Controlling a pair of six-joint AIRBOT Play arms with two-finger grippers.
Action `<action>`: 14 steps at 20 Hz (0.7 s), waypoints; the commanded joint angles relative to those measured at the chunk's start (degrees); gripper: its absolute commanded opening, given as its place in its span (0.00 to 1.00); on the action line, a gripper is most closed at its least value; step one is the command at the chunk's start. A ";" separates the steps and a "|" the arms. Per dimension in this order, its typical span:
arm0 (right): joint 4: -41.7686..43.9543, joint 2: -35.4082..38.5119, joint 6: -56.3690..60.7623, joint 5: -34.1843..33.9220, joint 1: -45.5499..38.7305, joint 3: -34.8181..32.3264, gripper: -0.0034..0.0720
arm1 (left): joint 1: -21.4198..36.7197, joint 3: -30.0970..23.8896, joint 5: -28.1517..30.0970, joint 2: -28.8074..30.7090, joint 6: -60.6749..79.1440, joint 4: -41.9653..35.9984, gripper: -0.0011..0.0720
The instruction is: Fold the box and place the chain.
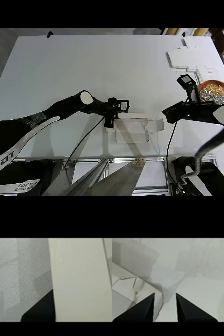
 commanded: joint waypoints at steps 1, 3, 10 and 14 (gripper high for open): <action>0.00 -0.04 0.00 0.02 0.04 0.00 0.44 | -0.04 -0.04 0.04 -0.13 -0.02 0.24 0.03; 0.00 -0.04 0.00 0.02 0.04 0.00 0.44 | -0.04 -0.04 -0.09 -0.11 -0.02 0.24 0.03; 0.02 -0.04 0.00 0.02 0.04 0.00 0.44 | -0.02 -0.04 -0.37 -0.11 -0.04 0.26 0.03; 0.02 -0.04 -0.02 0.02 0.04 0.00 0.44 | -0.02 -0.04 -0.37 -0.11 -0.04 0.24 0.03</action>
